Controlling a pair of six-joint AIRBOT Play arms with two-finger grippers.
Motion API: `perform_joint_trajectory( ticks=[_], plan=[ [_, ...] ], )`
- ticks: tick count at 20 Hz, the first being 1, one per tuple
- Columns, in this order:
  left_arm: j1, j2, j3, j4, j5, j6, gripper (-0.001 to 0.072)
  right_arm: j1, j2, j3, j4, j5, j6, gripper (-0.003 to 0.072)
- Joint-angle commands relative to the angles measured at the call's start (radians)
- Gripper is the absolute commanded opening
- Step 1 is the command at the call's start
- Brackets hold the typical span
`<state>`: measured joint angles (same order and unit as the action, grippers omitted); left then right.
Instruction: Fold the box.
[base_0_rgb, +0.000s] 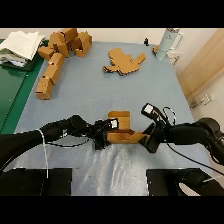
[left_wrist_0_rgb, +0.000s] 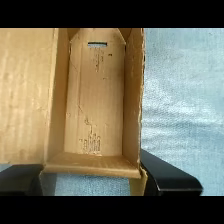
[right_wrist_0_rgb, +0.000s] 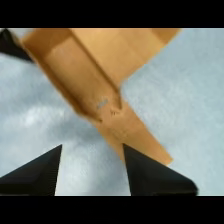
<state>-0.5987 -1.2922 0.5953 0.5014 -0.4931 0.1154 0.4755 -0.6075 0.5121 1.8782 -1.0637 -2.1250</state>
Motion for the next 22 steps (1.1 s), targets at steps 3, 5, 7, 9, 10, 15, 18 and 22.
perform_joint_trajectory(
  ticks=[3,5,7,9,10,15,18,22],
  plan=[
    [0.000,0.000,0.001,0.000,0.000,0.000,0.0535,0.000,-0.019,-0.150,-0.093,0.204,-0.299,0.0587],
    [0.000,0.000,0.001,0.000,0.000,0.000,0.0535,0.000,-0.090,-0.150,-0.057,0.303,-0.436,0.0586],
    [0.000,0.000,0.001,0.000,0.000,0.000,0.0535,0.000,-0.158,-0.150,0.001,0.393,-0.554,0.0583],
    [0.000,0.000,0.001,0.000,0.000,0.000,0.0535,0.000,-0.207,-0.148,0.061,0.457,-0.631,0.0506],
    [0.000,0.000,0.001,0.000,0.000,0.000,0.0535,0.000,-0.222,-0.144,0.077,0.468,-0.649,0.0392],
    [0.000,0.000,0.001,0.000,0.000,0.000,0.0535,0.030,-0.233,-0.131,0.121,0.471,-0.661,0.0326],
    [0.000,0.000,0.001,0.000,0.000,0.000,0.0535,0.073,-0.233,-0.131,0.133,0.476,-0.660,0.0246],
    [0.000,0.000,0.001,0.000,0.000,0.000,0.0535,0.105,-0.235,-0.131,0.135,0.513,-0.662,0.0159]
  ],
)
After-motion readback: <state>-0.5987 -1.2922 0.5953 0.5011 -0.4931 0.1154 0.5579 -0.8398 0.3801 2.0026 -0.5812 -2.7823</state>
